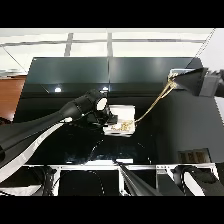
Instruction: Fold the box and place the chain.
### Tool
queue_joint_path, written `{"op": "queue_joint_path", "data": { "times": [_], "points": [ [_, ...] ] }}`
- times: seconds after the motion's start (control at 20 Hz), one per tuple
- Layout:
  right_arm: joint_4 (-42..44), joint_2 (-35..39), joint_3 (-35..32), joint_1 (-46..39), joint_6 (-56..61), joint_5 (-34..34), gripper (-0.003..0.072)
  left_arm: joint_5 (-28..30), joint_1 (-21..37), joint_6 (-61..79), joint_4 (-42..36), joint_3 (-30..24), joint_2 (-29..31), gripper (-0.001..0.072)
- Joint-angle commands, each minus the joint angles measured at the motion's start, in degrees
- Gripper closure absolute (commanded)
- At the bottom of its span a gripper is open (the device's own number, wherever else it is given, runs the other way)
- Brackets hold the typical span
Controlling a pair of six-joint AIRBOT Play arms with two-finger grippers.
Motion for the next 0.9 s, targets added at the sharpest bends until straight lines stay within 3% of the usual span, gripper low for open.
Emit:
{"op": "queue_joint_path", "data": {
  "times": [0.0,0.4,0.85],
  "points": [
    [-1.0,-0.3,-3.8,4.8,0.0,0.1,0.0675,0.0,0.0,0.0,0.0,0.0,0.0,0.068],
    [1.5,-5.1,-13.2,20.9,0.0,-15.0,0.0674,-0.1,0.0,0.0,0.0,0.0,0.0,0.068],
    [-1.2,-14.7,-14.0,23.8,0.2,-16.4,0.0673,-0.1,0.0,0.0,0.0,0.0,0.0,0.068]
  ]
}}
